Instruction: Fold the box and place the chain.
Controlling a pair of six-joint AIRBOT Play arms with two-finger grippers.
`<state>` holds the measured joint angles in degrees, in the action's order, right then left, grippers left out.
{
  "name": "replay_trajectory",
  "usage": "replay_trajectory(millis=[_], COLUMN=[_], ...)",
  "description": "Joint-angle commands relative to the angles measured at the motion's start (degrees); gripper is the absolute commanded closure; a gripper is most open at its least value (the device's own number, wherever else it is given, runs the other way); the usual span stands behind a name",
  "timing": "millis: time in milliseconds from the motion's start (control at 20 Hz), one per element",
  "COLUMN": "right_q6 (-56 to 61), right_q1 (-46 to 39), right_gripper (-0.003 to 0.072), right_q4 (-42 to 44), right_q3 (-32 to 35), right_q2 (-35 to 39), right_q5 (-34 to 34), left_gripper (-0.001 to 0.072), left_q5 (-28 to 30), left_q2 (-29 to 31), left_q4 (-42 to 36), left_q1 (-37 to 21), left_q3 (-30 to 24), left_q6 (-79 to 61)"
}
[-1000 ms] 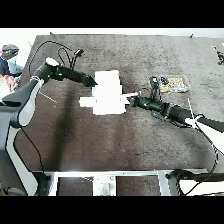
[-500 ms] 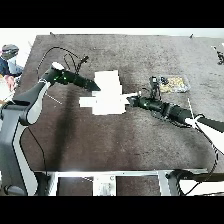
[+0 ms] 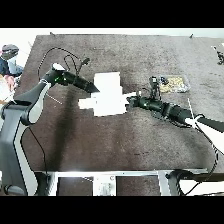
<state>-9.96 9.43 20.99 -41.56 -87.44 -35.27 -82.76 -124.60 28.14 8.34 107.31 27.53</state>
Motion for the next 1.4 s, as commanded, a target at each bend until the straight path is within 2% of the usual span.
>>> replay_trajectory(millis=[0,150,300,400,550,700,1100,1300,1350], right_q6=[0.0,0.0,0.1,0.1,1.2,1.2,0.7,-1.3,-3.0], right_q1=[-0.6,-4.1,-8.7,-11.0,-12.7,-12.5,-12.4,-11.3,-10.5], right_gripper=[0.0346,0.0345,0.0345,0.0345,0.0345,0.0345,0.0345,0.0343,0.0316], right_q4=[0.0,0.1,-0.1,-2.0,-6.8,-10.4,-10.8,-13.6,-13.6], right_q3=[0.0,0.0,0.0,0.0,0.0,0.0,0.0,0.0,0.0], right_q2=[0.0,1.1,3.5,5.2,6.4,6.4,6.3,6.1,5.7], right_q5=[-2.1,-7.3,-9.5,-9.6,-9.6,-9.5,-9.5,-8.7,-8.7], left_gripper=[0.0697,0.0698,0.0698,0.0698,0.0698,0.0698,0.0698,0.0698,0.0697], left_q5=[-1.5,-1.8,-1.3,1.6,6.4,7.6,8.2,8.3,8.2], left_q2=[0.0,0.0,0.0,0.0,0.0,0.0,-1.5,-2.1,-2.2], left_q4=[0.0,0.0,-0.1,-0.1,-0.2,-0.2,-0.1,0.0,0.0], left_q1=[0.0,0.0,0.0,0.0,0.0,0.0,0.0,0.0,0.0], left_q3=[0.1,0.1,0.1,0.1,0.0,0.0,-0.4,-0.4,-0.4], left_q6=[-4.3,-12.2,-26.4,-31.3,-33.7,-35.7,-40.1,-40.0,-40.0])
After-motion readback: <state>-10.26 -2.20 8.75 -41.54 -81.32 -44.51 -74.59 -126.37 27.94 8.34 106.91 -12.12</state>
